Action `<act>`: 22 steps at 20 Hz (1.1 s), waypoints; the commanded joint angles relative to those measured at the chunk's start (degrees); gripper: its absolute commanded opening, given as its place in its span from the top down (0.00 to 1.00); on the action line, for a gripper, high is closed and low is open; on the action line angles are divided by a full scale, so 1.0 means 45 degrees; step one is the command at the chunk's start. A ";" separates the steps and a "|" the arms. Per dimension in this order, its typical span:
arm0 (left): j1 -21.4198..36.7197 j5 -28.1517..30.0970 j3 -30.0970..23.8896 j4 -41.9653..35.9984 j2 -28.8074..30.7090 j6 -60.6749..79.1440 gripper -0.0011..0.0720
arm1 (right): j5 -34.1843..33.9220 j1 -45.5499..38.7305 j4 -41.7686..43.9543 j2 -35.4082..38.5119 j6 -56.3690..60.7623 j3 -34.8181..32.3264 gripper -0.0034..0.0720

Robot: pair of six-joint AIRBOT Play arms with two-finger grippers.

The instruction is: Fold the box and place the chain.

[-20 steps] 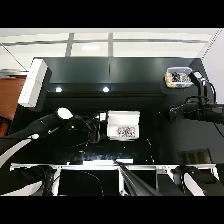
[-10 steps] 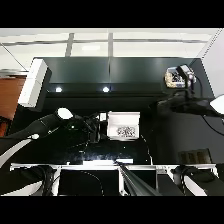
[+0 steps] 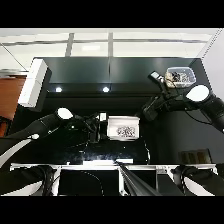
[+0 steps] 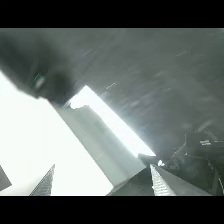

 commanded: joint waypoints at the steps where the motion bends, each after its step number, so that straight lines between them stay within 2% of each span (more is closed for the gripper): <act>1: -0.0005 0.0005 0.0015 0.0000 -0.0010 -0.0005 0.48 | 0.2055 0.0063 0.0253 -0.0151 -0.1948 0.0034 0.04; 9: -0.0010 -0.0029 0.0015 0.0015 -0.0010 -0.0005 0.48 | 0.1462 0.1297 0.0078 -0.0155 -0.2652 -0.0563 0.04; 14: -0.0005 -0.0029 0.0015 0.0015 -0.0010 -0.0005 0.48 | 0.0850 0.2283 -0.1015 -0.0155 -0.2686 -0.0583 0.05; 17: -0.0010 -0.0029 0.0015 0.0015 -0.0010 -0.0005 0.48 | 0.0631 0.2293 -0.1035 -0.0155 -0.2686 -0.0583 0.05; 19: -0.0005 -0.0029 0.0015 0.0015 -0.0010 -0.0005 0.48 | 0.0641 0.2297 -0.1035 -0.0155 -0.2686 -0.0583 0.28; 20: -0.0005 -0.0029 0.0015 0.0015 -0.0010 -0.0005 0.48 | 0.0646 0.2297 -0.1030 -0.0155 -0.2686 -0.0583 0.34; 21: -0.0005 -0.0029 0.0015 0.0015 -0.0010 -0.0005 0.48 | 0.0646 0.2307 -0.1030 -0.0155 -0.2686 -0.0583 0.35; 22: -0.0005 -0.0029 0.0015 0.0015 -0.0010 -0.0005 0.48 | 0.0646 0.2346 -0.1035 -0.0155 -0.2686 -0.0583 0.40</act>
